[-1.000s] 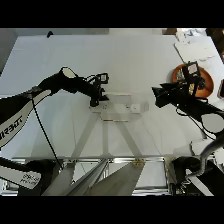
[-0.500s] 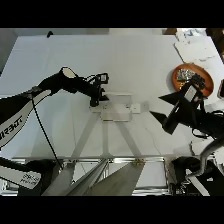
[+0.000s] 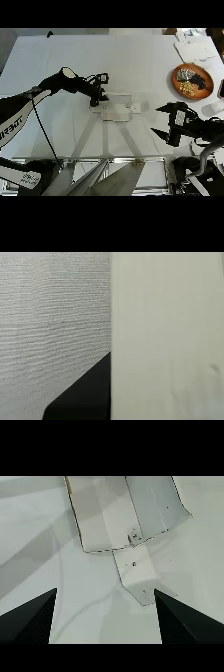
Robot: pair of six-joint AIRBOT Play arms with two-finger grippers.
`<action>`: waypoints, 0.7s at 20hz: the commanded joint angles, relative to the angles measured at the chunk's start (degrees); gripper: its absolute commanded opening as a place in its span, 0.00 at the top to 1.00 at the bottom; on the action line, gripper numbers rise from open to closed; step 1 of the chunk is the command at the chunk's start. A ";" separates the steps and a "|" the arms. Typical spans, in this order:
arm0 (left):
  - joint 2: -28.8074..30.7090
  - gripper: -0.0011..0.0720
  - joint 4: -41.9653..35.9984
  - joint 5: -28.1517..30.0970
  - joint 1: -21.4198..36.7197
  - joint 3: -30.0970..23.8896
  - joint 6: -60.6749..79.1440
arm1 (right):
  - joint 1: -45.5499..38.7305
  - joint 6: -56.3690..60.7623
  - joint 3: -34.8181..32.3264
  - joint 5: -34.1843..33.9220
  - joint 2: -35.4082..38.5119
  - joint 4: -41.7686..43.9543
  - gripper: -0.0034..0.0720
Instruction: Fold the box and place the chain.
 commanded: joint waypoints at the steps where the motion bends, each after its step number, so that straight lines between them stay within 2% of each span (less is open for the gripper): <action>1: -0.02 0.97 0.00 0.02 0.07 -0.02 0.00 | 0.04 -6.73 -0.76 -0.37 -1.49 5.53 0.06; 4: -0.02 0.97 0.00 0.02 0.07 -0.02 0.02 | 0.04 -9.33 -2.54 -3.98 -7.19 12.79 0.05; 9: -0.02 0.97 -0.02 0.02 0.07 -0.02 0.02 | 0.04 -9.07 -2.73 -4.07 -20.11 13.09 0.05; 12: -0.02 0.97 0.00 0.02 0.07 -0.02 0.00 | 0.04 -7.28 -2.73 -2.62 -24.96 10.47 0.05; 14: -0.02 0.97 0.00 0.02 0.07 -0.02 0.00 | 0.04 -8.24 -2.80 -7.52 -26.84 9.84 0.05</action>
